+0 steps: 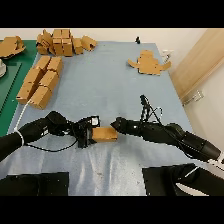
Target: Fold the box.
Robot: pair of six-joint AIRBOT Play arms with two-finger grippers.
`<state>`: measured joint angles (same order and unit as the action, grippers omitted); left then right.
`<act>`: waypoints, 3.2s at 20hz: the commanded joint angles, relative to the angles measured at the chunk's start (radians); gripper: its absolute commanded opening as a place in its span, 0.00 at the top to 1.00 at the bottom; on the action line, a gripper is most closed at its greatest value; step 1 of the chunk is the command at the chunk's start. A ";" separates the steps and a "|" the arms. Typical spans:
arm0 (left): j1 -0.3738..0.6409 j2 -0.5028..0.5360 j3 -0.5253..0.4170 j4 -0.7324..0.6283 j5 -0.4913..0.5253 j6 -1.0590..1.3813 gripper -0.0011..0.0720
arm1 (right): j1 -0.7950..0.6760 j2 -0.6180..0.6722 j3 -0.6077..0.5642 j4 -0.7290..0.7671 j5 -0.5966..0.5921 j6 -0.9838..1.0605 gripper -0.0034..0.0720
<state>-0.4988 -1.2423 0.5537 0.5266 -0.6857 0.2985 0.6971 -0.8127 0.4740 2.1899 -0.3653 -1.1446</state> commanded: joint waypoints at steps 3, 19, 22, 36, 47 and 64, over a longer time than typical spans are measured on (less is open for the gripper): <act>0.000 0.001 0.000 0.000 0.022 0.000 0.51 | -0.032 0.016 0.000 -0.037 -0.037 0.000 0.95; 0.079 0.141 0.018 0.082 0.226 -0.449 0.51 | -0.051 0.015 0.000 -0.056 -0.036 0.002 0.95; 0.204 0.279 0.018 0.291 0.198 -0.781 0.51 | -0.050 0.015 0.000 -0.066 -0.036 0.002 0.95; 0.827 0.523 0.018 0.911 -0.484 -1.317 0.51 | -0.050 0.015 0.000 -0.171 -0.042 0.000 0.95; 0.893 0.451 0.018 0.981 -0.243 -1.344 0.50 | -0.050 0.015 0.000 -0.194 -0.045 -0.008 0.95; 0.891 0.061 0.157 0.922 0.050 -1.337 0.50 | -0.050 0.015 0.000 -0.194 -0.030 -0.008 0.95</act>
<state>0.3927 -1.1248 0.6853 1.4616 -0.6693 -1.0439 0.6468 -0.7975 0.4740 1.9957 -0.4072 -1.1526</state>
